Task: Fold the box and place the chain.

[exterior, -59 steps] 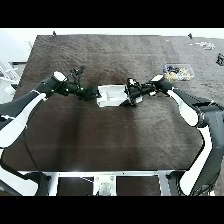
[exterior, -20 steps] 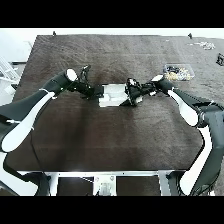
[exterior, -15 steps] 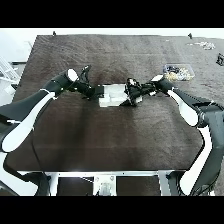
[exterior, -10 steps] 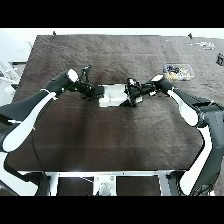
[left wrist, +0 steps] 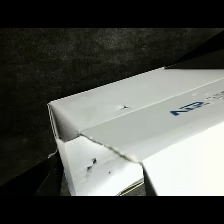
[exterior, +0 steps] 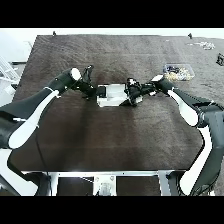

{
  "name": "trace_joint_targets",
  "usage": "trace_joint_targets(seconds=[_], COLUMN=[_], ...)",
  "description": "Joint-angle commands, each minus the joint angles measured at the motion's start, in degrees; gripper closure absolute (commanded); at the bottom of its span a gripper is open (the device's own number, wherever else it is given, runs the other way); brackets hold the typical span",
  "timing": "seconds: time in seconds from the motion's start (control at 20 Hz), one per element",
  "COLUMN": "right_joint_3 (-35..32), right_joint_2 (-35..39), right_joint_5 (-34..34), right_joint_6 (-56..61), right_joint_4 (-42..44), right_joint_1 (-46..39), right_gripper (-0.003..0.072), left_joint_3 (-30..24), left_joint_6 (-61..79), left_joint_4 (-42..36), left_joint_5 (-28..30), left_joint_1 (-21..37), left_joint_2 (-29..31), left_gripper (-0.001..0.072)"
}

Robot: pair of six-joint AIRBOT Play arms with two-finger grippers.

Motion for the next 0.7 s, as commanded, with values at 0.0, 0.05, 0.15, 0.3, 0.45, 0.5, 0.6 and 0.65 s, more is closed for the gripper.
trace_joint_targets(seconds=[0.0,0.05,0.15,0.3,0.45,0.5,0.6,0.65], right_joint_3=[0.0,0.0,0.0,0.0,0.0,0.0,0.0,0.0], right_joint_2=[0.0,0.0,0.0,0.0,0.0,0.0,0.0,0.0], right_joint_5=[0.07,0.07,0.07,0.07,0.07,0.07,0.07,0.07], right_joint_6=[-0.02,-0.02,-0.02,-0.02,-0.02,-0.02,-0.02,-0.02], right_joint_4=[-0.02,-0.02,-0.02,-0.02,-0.02,-0.02,-0.02,-0.02], right_joint_1=[-0.02,-0.02,0.0,-0.02,-0.02,-0.02,-0.02,-0.02], right_gripper=[0.0105,0.0104,0.0105,0.0105,0.0105,0.0104,0.0104,0.0105], left_joint_3=[0.83,1.11,1.62,4.13,5.49,5.49,5.49,5.49], left_joint_6=[-0.7,-0.74,-1.33,-2.73,-3.78,-3.76,-3.76,-3.76], left_joint_4=[0.72,1.18,2.62,4.94,6.73,6.88,7.15,7.17], left_joint_5=[-0.46,-0.48,-0.98,-3.19,-5.42,-5.46,-5.49,-5.51], left_joint_1=[-0.39,-0.68,-1.53,-1.9,-1.9,-1.9,-1.9,-1.9], left_joint_2=[-0.79,-1.11,-1.46,-2.82,-3.54,-3.54,-3.54,-3.54], left_gripper=[0.022,0.0322,0.0349,0.0348,0.0348,0.0348,0.0348,0.0347])
